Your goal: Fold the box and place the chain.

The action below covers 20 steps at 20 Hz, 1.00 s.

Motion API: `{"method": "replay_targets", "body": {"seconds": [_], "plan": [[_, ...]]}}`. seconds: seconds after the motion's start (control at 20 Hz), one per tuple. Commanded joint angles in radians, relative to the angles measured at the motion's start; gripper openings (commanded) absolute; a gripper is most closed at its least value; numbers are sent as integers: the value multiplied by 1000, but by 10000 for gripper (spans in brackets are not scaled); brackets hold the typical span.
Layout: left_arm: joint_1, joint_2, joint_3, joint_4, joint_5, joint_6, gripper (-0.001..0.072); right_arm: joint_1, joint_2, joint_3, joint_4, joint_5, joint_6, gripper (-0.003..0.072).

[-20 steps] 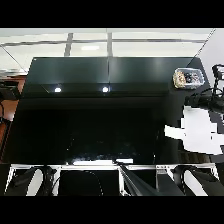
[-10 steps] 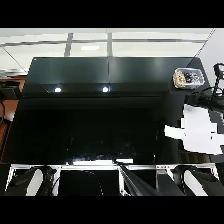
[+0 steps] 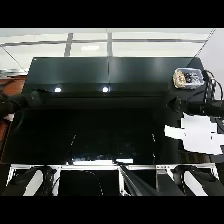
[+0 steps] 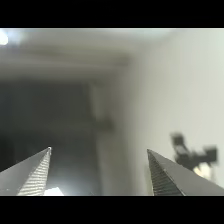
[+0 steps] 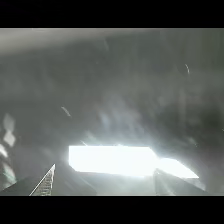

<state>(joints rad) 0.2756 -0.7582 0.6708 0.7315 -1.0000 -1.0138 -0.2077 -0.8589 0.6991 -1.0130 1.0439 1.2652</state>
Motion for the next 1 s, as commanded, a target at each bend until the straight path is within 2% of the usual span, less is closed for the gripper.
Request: {"method": "replay_targets", "body": {"seconds": [0.0,0.1,0.15,0.25,0.35,0.45,0.5,0.6,0.75,0.8,0.95], "plan": [[-37,-43,-31,-31,-69,-74,715,-77,8,5,-392,93,119,720],[-5,-42,-31,-29,-73,-129,714,-263,13,26,-640,74,246,720],[12,-42,-31,-14,-84,-151,712,-396,13,29,-691,46,326,720],[18,-42,-31,61,-102,-205,711,-680,13,28,-682,-16,446,720],[15,-43,-31,143,-116,-238,710,-923,4,28,-593,-109,421,720],[15,-43,-31,186,-106,-254,710,-1065,-57,45,-478,-190,419,720],[15,-43,-31,193,-95,-254,710,-1101,-115,76,-437,-206,407,719],[15,-43,-31,192,-76,-258,710,-1141,-281,175,-370,-162,314,720],[15,-43,-31,192,-56,-305,710,-1162,-562,346,-108,69,-123,720],[15,-43,-31,192,-56,-307,710,-1162,-627,394,-80,131,-181,720],[14,-42,-31,163,-89,-309,709,-1160,-733,514,11,160,-219,719]]}}
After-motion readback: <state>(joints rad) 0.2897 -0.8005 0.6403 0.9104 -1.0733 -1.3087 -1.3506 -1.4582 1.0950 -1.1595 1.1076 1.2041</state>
